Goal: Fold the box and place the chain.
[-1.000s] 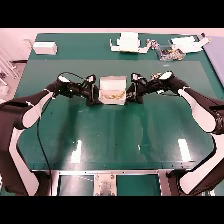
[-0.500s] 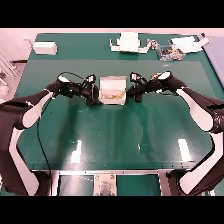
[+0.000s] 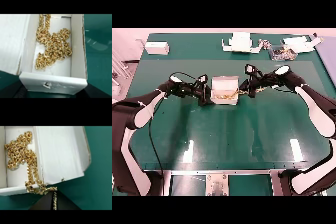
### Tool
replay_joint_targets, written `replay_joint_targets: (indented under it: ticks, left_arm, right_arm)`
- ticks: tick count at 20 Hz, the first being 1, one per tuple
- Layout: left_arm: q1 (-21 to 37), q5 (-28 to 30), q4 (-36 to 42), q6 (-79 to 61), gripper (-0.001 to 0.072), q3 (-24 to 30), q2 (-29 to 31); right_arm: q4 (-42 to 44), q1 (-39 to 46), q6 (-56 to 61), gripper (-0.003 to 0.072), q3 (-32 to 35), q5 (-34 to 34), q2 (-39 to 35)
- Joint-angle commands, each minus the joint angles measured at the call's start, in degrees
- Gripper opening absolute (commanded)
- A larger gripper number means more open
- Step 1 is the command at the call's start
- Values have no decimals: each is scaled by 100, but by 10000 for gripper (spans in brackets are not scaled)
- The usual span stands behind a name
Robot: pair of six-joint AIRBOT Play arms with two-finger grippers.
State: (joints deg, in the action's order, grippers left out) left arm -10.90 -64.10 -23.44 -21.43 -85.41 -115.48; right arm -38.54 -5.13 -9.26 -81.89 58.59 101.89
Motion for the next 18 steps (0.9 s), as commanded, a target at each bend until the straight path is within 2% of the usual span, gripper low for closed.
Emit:
replay_joint_targets:
  ticks: [1,5,7,15,18]
  left_arm:
    - [0,0,-2,0,338,0,2]
    - [0,2,-2,0,338,0,2]
    - [0,0,-4,-2,339,0,2]
    - [0,2,-2,0,338,0,2]
    - [0,0,-4,0,338,0,2]
  right_arm:
    - [20,0,208,10,-2,35,-166]
    - [-483,-2,216,19,109,146,-61]
    - [-765,0,216,423,109,144,48]
    - [-796,-59,-98,422,103,-94,479]
    - [-678,-173,-271,418,96,-422,562]
